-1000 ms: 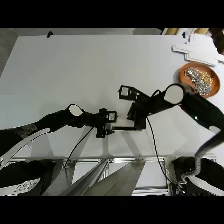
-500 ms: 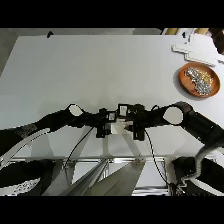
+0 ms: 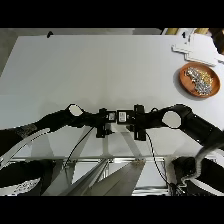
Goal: Fold the box and place the chain.
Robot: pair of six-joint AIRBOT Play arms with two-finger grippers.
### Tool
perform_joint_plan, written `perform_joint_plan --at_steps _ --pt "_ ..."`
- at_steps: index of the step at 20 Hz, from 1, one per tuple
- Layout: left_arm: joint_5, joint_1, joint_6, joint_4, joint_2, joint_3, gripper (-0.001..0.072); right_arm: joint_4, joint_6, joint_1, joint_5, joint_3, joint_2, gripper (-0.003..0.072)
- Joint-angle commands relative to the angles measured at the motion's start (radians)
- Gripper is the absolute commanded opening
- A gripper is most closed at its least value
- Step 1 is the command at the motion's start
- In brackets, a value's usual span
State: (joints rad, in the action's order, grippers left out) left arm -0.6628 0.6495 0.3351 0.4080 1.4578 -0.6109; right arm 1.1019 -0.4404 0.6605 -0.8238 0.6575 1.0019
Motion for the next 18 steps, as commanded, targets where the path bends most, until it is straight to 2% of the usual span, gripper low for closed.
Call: perform_joint_plan --at_steps 1,3,18 --pt "0.000 0.000 0.000 0.000 0.000 0.000 0.0219 0.030 0.001 0.001 0.014 0.000 0.000 0.0147" --pt "0.000 0.000 0.000 0.000 0.000 0.000 0.0219 0.029 0.001 0.001 0.014 0.000 0.000 0.0045" --pt "0.000 0.000 0.000 0.000 0.000 0.000 0.0219 0.027 -0.048 -0.002 0.070 0.000 -0.001 0.0041"
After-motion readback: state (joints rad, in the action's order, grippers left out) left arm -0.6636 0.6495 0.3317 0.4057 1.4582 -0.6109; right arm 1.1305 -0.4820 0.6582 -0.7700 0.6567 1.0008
